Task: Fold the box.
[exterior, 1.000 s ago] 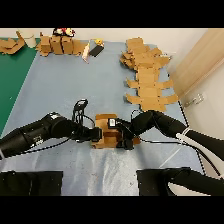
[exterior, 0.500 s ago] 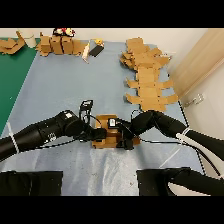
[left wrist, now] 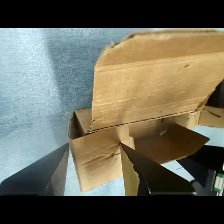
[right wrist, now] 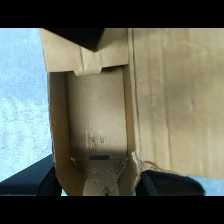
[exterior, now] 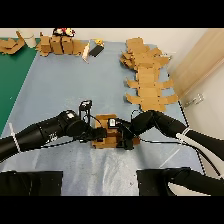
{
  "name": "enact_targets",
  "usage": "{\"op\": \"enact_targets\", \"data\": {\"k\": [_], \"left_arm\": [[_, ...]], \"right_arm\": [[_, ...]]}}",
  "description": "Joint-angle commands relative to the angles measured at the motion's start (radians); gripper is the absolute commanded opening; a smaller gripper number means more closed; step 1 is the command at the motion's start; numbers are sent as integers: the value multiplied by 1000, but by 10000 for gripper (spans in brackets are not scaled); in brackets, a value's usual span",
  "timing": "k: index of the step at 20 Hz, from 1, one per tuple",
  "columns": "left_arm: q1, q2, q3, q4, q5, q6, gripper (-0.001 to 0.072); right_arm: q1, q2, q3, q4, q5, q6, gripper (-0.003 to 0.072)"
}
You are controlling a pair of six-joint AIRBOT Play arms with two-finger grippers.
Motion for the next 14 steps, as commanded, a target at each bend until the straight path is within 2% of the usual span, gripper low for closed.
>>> {"op": "enact_targets", "data": {"k": [1, 14], "left_arm": [[1, -5, 2, 3, -2, -23, 488], [-27, -66, 58, 23, -48, -78, 488]], "right_arm": [[0, 0, 0, 0, 0, 0, 541], [0, 0, 0, 0, 0, 0, 541]]}}
